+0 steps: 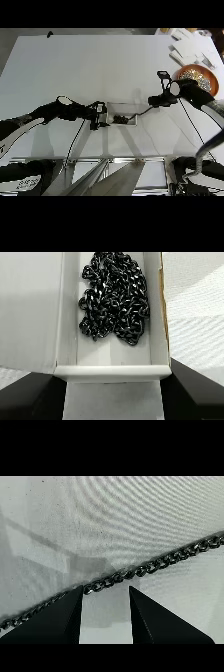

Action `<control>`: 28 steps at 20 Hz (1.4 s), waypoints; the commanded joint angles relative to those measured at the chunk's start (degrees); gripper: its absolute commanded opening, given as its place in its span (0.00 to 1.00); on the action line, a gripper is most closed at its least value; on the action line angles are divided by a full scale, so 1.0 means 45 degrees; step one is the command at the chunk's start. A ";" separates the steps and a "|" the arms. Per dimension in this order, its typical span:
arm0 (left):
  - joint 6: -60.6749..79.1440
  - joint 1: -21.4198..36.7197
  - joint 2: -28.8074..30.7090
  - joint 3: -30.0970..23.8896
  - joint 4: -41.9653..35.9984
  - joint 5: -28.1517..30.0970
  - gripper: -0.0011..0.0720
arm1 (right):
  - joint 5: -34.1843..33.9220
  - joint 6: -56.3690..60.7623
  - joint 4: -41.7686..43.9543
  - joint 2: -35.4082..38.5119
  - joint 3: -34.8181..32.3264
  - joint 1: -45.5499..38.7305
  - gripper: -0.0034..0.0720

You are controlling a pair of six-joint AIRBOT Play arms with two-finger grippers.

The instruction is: Fold the box and place the chain.

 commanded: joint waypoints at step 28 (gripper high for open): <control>0.0000 0.0005 0.0005 0.0000 0.0005 0.0005 0.11 | 0.0845 -0.1112 0.5848 0.6416 -0.0005 0.5022 0.07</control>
